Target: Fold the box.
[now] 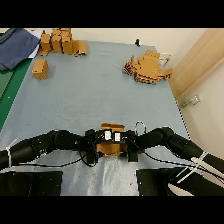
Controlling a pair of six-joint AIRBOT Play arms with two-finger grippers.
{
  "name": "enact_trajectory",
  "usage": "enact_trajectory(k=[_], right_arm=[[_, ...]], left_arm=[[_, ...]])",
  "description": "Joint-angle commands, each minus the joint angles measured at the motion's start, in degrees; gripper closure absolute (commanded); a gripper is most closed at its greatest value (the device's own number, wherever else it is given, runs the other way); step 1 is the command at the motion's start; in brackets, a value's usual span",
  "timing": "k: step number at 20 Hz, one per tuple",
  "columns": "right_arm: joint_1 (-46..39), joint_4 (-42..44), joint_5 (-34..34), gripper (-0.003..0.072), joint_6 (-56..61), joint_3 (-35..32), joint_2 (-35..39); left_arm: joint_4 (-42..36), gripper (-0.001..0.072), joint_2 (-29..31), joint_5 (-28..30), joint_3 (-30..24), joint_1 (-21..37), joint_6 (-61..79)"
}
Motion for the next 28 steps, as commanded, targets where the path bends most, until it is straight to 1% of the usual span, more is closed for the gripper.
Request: enact_trajectory(k=[1, 6, 7, 9, 11, 12, 13, 16, 19, 21, 23, 24, 26, 27, 28], right_arm=[[0.0, 0.0, 0.0, 0.0221, 0.0, 0.0, 0.0], [0.0, 0.0, 0.0, 0.0221, 0.0, 0.0, 0.0], [0.0, 0.0, 0.0, 0.0221, 0.0, 0.0, 0.0], [0.0, 0.0, 0.0, 0.0221, 0.0, 0.0, 0.0], [0.0, 0.0, 0.0, 0.0221, 0.0, 0.0, 0.0], [0.0, 0.0, 0.0, 0.0221, 0.0, 0.0, 0.0], [0.0, 0.0, 0.0, 0.0221, 0.0, 0.0, 0.0], [0.0, 0.0, 0.0, 0.0221, 0.0, 0.0, 0.0], [0.0, 0.0, 0.0, 0.0221, 0.0, 0.0, 0.0], [0.0, 0.0, 0.0, 0.0221, 0.0, 0.0, 0.0], [0.0, 0.0, 0.0, 0.0221, 0.0, 0.0, 0.0], [0.0, 0.0, 0.0, 0.0221, 0.0, 0.0, 0.0], [0.0, 0.0, 0.0, 0.0221, 0.0, 0.0, 0.0], [0.0, 0.0, 0.0, 0.0221, 0.0, 0.0, 0.0], [0.0, 0.0, 0.0, 0.0221, 0.0, 0.0, 0.0]], left_arm=[[-0.9, 0.0167, -0.1, -0.6, 0.1, -0.1, 0.3], [-1.0, 0.0169, -0.1, -0.7, 0.1, 0.0, 0.3], [-1.0, 0.0203, -0.1, -0.7, 0.1, -0.1, 0.3], [-1.0, 0.0497, 0.0, -2.0, 0.1, 0.0, 0.3], [-0.6, 0.0629, 0.4, -4.3, 0.1, 0.1, 0.3], [-0.3, 0.0679, 0.9, -5.7, 0.1, 0.4, 0.2], [0.4, 0.0695, 1.8, -7.3, 0.1, 0.9, -0.4], [6.4, 0.0695, 6.7, -11.0, 0.1, 4.6, -7.1], [11.3, 0.0695, 14.9, -12.3, 0.1, 9.9, -15.5], [13.3, 0.0695, 20.7, -14.8, 0.0, 13.0, -22.3], [16.8, 0.0696, 24.8, -17.3, -1.0, 16.3, -38.6], [19.5, 0.0696, 25.8, -19.1, -1.9, 18.1, -49.0], [25.3, 0.0696, 25.8, -23.9, -4.2, 22.0, -71.3], [26.1, 0.0696, 25.7, -24.9, -5.6, 23.6, -77.1], [24.7, 0.0696, 25.7, -24.9, -7.4, 25.2, -80.5]])
